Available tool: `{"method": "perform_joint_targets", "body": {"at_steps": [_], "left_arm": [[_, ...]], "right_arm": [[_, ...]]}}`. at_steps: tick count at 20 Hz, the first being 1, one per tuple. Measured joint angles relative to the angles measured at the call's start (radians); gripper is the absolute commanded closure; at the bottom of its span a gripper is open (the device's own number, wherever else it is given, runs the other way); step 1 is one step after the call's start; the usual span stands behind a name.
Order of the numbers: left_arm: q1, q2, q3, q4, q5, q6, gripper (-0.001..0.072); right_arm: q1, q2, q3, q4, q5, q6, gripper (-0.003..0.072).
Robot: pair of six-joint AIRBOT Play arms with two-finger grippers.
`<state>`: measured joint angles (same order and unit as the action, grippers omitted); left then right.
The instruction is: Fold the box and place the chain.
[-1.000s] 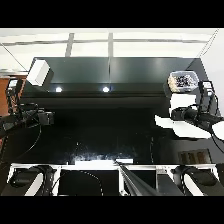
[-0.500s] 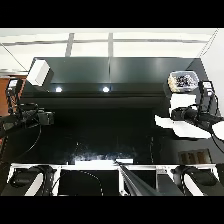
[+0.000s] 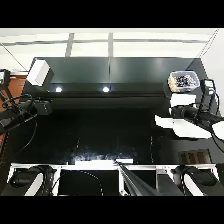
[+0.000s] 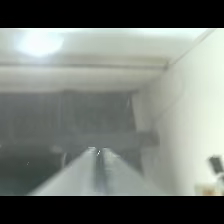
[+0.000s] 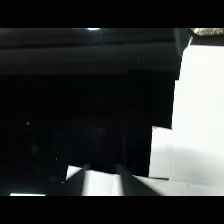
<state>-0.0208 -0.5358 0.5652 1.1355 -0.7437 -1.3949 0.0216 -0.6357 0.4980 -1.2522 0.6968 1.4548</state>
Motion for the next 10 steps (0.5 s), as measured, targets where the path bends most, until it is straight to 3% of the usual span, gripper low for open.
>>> {"method": "perform_joint_targets", "body": {"at_steps": [3, 6, 10], "left_arm": [[0.000, -0.011, 0.000, -0.055, 0.026, -0.004, 0.0000], [0.000, -0.023, 0.000, -0.100, 0.014, -0.004, 0.0001], [0.000, -0.028, 0.000, -0.135, 0.022, -0.005, 0.0001]], "right_arm": [[-0.008, -0.008, 0.006, -0.011, -0.083, 0.010, -0.0034], [-0.095, -0.084, 0.075, -0.115, -0.137, 0.108, -0.0034], [-0.341, -0.303, 0.264, -0.230, -0.054, 0.177, -0.0034]]}}
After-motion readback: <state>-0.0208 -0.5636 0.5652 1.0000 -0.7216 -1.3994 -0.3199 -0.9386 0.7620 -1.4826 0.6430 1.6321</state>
